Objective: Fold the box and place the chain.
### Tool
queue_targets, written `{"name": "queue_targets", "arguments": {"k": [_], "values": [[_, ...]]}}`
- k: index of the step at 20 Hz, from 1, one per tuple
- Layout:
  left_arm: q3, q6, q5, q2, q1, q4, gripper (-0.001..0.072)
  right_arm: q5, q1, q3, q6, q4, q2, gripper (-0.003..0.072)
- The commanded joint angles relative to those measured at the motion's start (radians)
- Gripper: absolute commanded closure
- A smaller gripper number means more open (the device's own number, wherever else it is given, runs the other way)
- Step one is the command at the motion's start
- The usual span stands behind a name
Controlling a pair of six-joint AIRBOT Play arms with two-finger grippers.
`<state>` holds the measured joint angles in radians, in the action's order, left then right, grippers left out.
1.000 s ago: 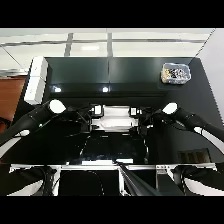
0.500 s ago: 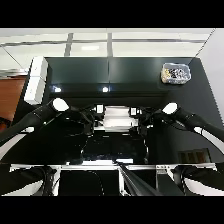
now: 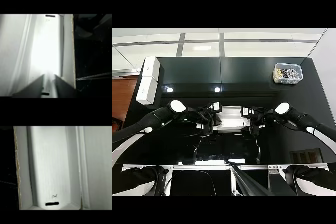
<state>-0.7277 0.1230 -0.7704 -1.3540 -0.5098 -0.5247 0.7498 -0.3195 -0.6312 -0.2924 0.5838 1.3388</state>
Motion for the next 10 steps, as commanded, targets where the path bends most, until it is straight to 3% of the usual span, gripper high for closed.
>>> {"name": "queue_targets", "arguments": {"k": [1, 2, 3, 4, 5, 6, 10], "values": [[0.000, -0.028, 0.010, -0.001, 0.000, 0.005, 0.0413, 0.001, -0.001, 0.001, 0.000, 0.000, 0.000, 0.0518], [0.000, -0.027, 0.003, 0.000, 0.003, 0.006, 0.0540, 0.001, -0.001, 0.001, 0.000, 0.000, 0.000, 0.0518], [0.000, -0.034, 0.003, 0.000, 0.003, 0.006, 0.0427, 0.001, -0.001, 0.001, 0.000, 0.000, 0.000, 0.0518], [0.000, -0.061, 0.000, 0.003, 0.004, 0.005, 0.0451, 0.001, -0.001, 0.001, 0.000, 0.000, 0.000, 0.0518], [-0.001, -0.081, -0.011, 0.015, 0.012, -0.002, 0.0636, 0.001, -0.001, 0.001, 0.000, 0.000, 0.000, 0.0518], [-0.001, -0.108, -0.031, 0.041, 0.024, -0.019, 0.0689, 0.001, 0.000, 0.001, 0.000, 0.000, 0.000, 0.0518], [-0.001, -0.375, -0.091, 0.208, 0.117, -0.193, 0.0689, 0.001, -0.001, 0.001, 0.000, 0.000, 0.000, 0.0518]]}}
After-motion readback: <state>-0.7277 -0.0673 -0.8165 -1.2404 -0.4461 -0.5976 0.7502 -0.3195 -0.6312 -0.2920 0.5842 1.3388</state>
